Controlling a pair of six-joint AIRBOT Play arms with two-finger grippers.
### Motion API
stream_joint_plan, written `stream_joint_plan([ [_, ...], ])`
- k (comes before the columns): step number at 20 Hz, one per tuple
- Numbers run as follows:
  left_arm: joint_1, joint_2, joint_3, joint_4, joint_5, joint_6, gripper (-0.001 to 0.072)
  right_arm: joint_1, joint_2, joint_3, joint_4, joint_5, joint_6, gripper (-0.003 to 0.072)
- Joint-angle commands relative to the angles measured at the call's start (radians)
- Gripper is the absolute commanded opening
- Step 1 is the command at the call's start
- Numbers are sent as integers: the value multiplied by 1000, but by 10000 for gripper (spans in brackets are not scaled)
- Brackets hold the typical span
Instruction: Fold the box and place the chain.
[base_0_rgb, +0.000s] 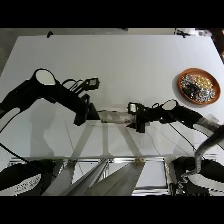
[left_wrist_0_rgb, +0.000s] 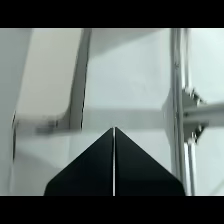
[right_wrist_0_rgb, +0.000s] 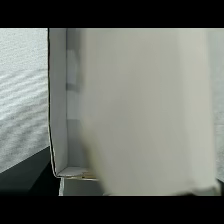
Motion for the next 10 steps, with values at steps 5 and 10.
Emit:
stream_joint_plan([
  [5, -100, -112, 1, -257, 568, 34, 3, 0, 0, 1, 0, 0, 0, 446],
  [10, -101, -230, 1, -252, 626, -78, 3, 0, 0, 1, 0, 0, 0, 446],
])
